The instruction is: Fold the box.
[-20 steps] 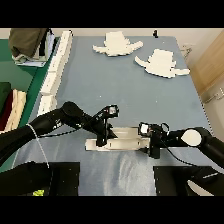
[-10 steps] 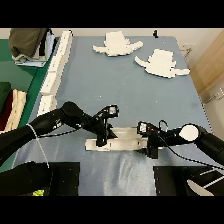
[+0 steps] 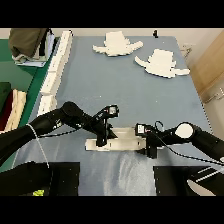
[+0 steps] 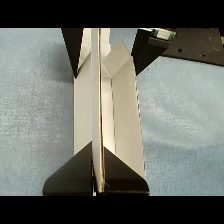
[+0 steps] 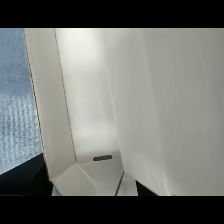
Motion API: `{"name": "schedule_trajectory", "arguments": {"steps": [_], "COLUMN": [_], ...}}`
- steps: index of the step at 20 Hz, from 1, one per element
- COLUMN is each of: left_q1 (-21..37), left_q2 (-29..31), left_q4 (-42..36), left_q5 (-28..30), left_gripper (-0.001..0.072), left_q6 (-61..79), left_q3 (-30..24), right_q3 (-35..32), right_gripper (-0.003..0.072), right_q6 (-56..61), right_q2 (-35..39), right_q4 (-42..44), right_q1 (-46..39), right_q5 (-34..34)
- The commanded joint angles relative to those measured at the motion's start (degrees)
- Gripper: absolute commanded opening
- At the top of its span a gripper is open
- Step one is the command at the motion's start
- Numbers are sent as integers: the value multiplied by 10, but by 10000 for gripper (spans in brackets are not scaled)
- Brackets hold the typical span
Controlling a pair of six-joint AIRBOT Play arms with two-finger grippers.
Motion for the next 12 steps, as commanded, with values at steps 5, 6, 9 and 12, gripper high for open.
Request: {"name": "schedule_trajectory", "arguments": {"steps": [5, 6, 9, 12], "left_q1": [0, 0, 0, 0], "left_q2": [0, 0, 0, 0], "left_q4": [0, 0, 0, 0], "left_q5": [0, 0, 0, 0], "left_gripper": [18, 18, 18, 18], "left_q6": [0, 0, 0, 0], "left_q3": [0, 0, 0, 0], "right_q3": [-3, -3, -3, -3], "right_gripper": [683, 679, 638, 638], "right_q6": [-15, -15, -15, -15], "right_q2": [-12, -12, -11, -11], "right_q4": [6, 6, 14, 8], "right_q1": [-1, -1, 0, -8], "right_q5": [3, 3, 21, 3]}}
